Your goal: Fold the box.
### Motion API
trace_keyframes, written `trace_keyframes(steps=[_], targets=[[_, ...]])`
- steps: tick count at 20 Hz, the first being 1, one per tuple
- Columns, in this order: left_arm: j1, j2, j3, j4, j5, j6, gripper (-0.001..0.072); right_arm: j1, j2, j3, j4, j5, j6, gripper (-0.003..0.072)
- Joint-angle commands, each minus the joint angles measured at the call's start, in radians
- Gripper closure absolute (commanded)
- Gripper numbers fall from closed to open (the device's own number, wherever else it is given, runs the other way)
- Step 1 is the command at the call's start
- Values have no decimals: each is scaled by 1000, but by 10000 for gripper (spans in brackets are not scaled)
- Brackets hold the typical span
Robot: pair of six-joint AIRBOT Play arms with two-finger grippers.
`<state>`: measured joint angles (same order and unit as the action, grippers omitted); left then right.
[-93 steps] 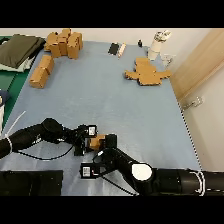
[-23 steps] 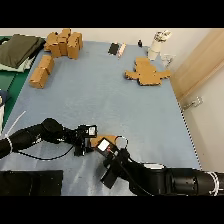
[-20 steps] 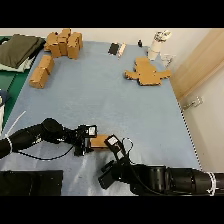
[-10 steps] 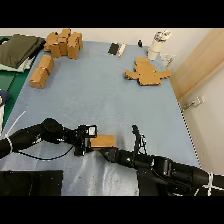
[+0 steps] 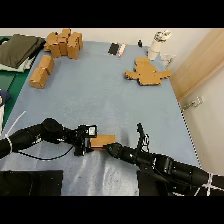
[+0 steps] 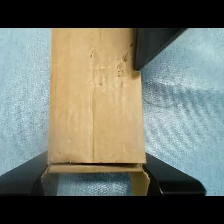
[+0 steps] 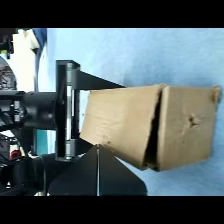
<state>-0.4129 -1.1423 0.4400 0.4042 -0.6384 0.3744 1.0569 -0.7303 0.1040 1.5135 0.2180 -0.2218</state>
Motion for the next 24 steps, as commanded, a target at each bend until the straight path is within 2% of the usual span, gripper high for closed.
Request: trace_keyframes(steps=[1, 6, 9, 11, 16, 19, 20, 24], targets=[[1, -1, 0, 0, 0, 0, 162, -27, -29, -1, 2, -34, -25, 681], [1, -1, 0, 0, 0, 0, 162, -28, -110, 4, 2, -33, -22, 682], [1, -1, 0, 0, 0, 0, 162, -28, -83, 50, -35, -66, -23, 682], [1, -1, 0, 0, 0, 0, 162, -28, -8, 100, -66, -263, -23, 682], [1, -1, 0, 0, 0, 0, 162, -30, 269, 265, -254, -886, -23, 681], [1, -1, 0, 0, 0, 0, 162, -73, 326, 354, -375, -1220, -23, 681], [1, -1, 0, 0, 0, 0, 162, -85, 326, 365, -381, -1255, -27, 680], [1, -1, 0, 0, 0, 0, 162, -90, 306, 367, -367, -1228, -32, 681]])
